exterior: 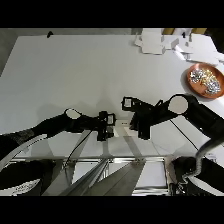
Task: Fold the box and place the chain.
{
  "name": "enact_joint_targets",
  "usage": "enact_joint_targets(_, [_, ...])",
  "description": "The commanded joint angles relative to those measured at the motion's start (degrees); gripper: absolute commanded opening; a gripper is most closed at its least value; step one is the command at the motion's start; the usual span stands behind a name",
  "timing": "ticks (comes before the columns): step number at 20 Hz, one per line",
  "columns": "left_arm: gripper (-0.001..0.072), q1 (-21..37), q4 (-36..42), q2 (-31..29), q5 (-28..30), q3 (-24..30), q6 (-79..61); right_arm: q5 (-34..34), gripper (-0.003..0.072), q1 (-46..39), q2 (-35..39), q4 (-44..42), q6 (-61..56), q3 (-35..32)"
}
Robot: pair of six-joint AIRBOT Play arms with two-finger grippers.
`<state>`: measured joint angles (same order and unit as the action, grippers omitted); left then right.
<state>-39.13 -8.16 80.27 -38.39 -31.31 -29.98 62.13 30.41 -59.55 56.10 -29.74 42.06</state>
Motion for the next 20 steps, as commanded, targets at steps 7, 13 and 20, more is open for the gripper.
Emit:
enact_joint_targets(7, [0.0134,0.0,0.0,0.0,0.0,0.0,0.0,-8.4,0.032,0.3,11.4,2.6,3.1,-8.7])
enact_joint_targets(13, [0.0134,0.0,0.0,0.0,0.0,0.0,0.0,-9.2,0.032,0.3,11.4,2.6,3.1,-9.9])
enact_joint_targets(20, [0.0134,0.0,0.0,0.0,0.0,0.0,0.0,-8.8,0.032,0.3,10.1,2.5,3.1,-9.9])
